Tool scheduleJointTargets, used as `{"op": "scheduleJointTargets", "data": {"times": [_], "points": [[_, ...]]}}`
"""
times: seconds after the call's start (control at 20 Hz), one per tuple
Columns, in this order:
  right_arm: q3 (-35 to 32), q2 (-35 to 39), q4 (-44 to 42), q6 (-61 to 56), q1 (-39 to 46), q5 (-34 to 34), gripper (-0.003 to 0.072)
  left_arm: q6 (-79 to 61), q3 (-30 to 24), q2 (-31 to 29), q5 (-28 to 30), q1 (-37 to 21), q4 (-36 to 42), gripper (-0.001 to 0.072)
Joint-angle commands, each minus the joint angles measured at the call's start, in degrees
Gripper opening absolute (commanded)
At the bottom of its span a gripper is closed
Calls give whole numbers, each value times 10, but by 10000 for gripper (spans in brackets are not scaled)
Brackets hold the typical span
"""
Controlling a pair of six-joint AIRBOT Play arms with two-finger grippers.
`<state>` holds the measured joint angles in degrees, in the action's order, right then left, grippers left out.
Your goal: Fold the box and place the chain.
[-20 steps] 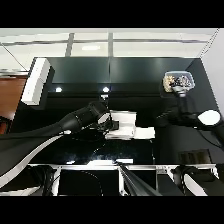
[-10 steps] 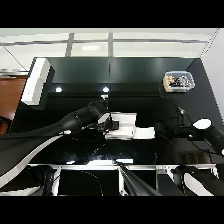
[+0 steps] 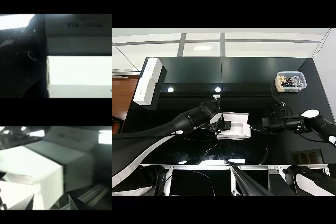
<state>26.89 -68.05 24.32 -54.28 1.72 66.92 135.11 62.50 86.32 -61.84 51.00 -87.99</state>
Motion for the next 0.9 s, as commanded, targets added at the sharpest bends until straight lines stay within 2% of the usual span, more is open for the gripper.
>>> {"op": "scheduleJointTargets", "data": {"times": [0.0,0.2,0.55,0.7,0.85], "points": [[20,-3,2,0,-9,33,512,0,0,0,1,0,0,27],[31,-3,10,-37,-65,-19,492,0,0,0,1,0,0,27],[106,-3,179,-226,-212,-130,492,0,0,0,2,0,0,27],[126,-3,236,-313,-253,-176,492,0,0,0,3,0,0,27],[145,-3,285,-376,-283,-194,492,0,0,0,3,0,0,27]]}}
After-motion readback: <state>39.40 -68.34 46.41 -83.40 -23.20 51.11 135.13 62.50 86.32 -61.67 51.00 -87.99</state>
